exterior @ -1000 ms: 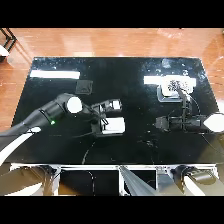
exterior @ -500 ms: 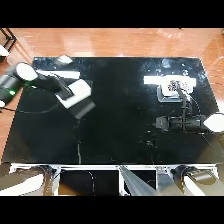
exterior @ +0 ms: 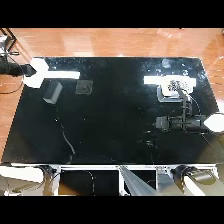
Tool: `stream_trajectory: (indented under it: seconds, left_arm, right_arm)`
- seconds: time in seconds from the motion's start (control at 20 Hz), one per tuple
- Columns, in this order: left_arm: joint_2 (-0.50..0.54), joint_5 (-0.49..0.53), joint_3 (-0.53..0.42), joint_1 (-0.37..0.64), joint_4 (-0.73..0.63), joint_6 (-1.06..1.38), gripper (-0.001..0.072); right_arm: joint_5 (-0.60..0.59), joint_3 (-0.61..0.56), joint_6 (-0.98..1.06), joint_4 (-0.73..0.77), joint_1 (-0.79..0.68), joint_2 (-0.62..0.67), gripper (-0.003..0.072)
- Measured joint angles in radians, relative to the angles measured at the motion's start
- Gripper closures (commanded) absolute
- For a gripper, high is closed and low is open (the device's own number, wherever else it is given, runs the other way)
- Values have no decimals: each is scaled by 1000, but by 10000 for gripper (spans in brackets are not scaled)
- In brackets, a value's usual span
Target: Fold the box and place the chain.
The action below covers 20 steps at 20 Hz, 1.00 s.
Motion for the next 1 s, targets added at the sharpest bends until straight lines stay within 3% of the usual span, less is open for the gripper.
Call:
stream_trajectory:
  seconds: [0.15, 0.2, 0.25, 0.3, 0.65, 0.9, 0.95, 1.0]
  left_arm:
    - [-151, -51, 177, 29, -1, -46, 349]
    - [-196, -78, 227, 30, -2, -55, 317]
    - [-232, -85, 266, 29, -4, -60, 117]
    - [-262, -94, 297, 25, -3, -66, 75]
    - [-322, -142, 436, -25, 205, -233, 75]
    - [-176, -235, 500, -40, 246, -319, 100]
    - [-134, -264, 505, -43, 245, -337, 164]
    - [-92, -295, 508, -46, 231, -358, 363]
  right_arm:
    - [-4, 0, 7, 0, 0, 0, 663]
    - [-9, 0, 8, 0, 0, 0, 663]
    - [-14, 0, 12, 0, 0, 0, 663]
    - [-19, 0, 14, 1, 0, 0, 663]
    - [-47, 0, 26, 0, 0, 0, 663]
    - [-58, 69, -3, -24, -26, 1, 663]
    - [-53, 101, -6, -37, -37, 1, 663]
    - [-43, 140, -10, -56, -49, 1, 663]
